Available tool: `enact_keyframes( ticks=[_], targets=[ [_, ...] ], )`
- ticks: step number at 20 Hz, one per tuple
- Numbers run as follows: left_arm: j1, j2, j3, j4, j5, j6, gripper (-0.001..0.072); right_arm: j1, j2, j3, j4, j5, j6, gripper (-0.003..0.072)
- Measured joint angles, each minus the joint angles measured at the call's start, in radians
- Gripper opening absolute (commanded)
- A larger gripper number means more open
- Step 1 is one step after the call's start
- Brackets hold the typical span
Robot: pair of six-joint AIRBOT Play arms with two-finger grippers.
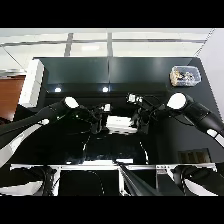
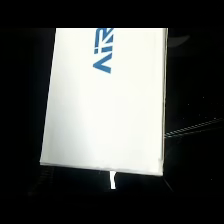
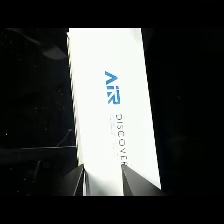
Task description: Fold the box and place the chain.
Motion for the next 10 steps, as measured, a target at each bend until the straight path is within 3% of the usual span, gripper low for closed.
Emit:
enact_keyframes(
  ticks=[10],
  targets=[
    [0.0, 0.0, 0.0, 0.0, 0.0, 0.002, 0.0354, 0.002, -0.008, 0.0, -0.014, 0.013, 0.087, 0.0277]
  ],
)
